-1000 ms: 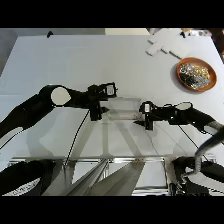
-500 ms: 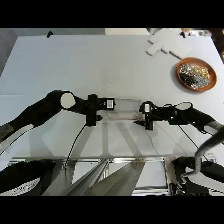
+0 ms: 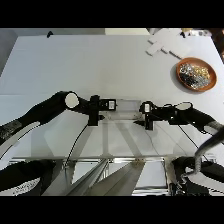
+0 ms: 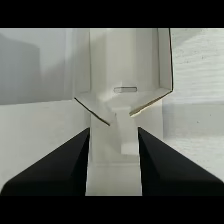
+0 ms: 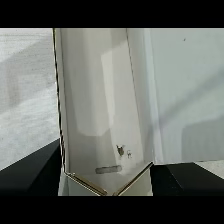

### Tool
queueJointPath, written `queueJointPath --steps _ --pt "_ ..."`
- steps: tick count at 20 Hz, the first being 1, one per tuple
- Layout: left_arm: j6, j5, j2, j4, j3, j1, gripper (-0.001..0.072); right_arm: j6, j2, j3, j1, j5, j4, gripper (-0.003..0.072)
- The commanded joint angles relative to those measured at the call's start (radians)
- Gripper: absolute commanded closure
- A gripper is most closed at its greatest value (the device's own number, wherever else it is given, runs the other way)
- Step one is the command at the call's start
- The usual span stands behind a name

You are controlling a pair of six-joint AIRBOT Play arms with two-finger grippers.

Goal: Fold the box and place the chain.

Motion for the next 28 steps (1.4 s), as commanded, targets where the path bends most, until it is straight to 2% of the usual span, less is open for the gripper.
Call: queueJointPath --steps 1,3,5,15,20,24,25,28 --pt "0.023 -0.006 -0.019 -0.013 0.000 -0.002 0.0395 0.000 -0.001 -0.001 0.000 0.000 0.000 0.0204" --pt "0.023 -0.005 -0.025 -0.014 0.000 -0.002 0.0398 0.000 0.000 -0.001 0.000 0.000 0.000 0.0204" --pt "0.023 0.000 -0.025 -0.033 0.000 -0.002 0.0439 0.000 0.000 -0.001 0.000 0.000 0.000 0.0204" --pt "0.103 0.013 -0.057 -0.130 0.000 -0.044 0.0438 0.000 0.000 -0.001 0.000 0.000 0.000 0.0204" --pt "0.110 0.147 -0.057 -0.137 0.000 -0.050 0.0439 0.000 0.000 -0.001 0.000 0.000 0.000 0.0204" --pt "0.129 0.119 -0.057 -0.137 0.000 -0.053 0.0440 0.000 0.000 -0.001 0.000 0.000 0.000 0.0204" --pt "0.138 0.123 -0.057 -0.137 0.000 -0.053 0.0458 0.000 0.000 -0.001 0.000 0.000 0.000 0.0204" --pt "0.180 0.144 -0.057 -0.159 0.000 -0.067 0.0604 0.000 0.000 -0.001 0.000 0.000 0.000 0.0204"
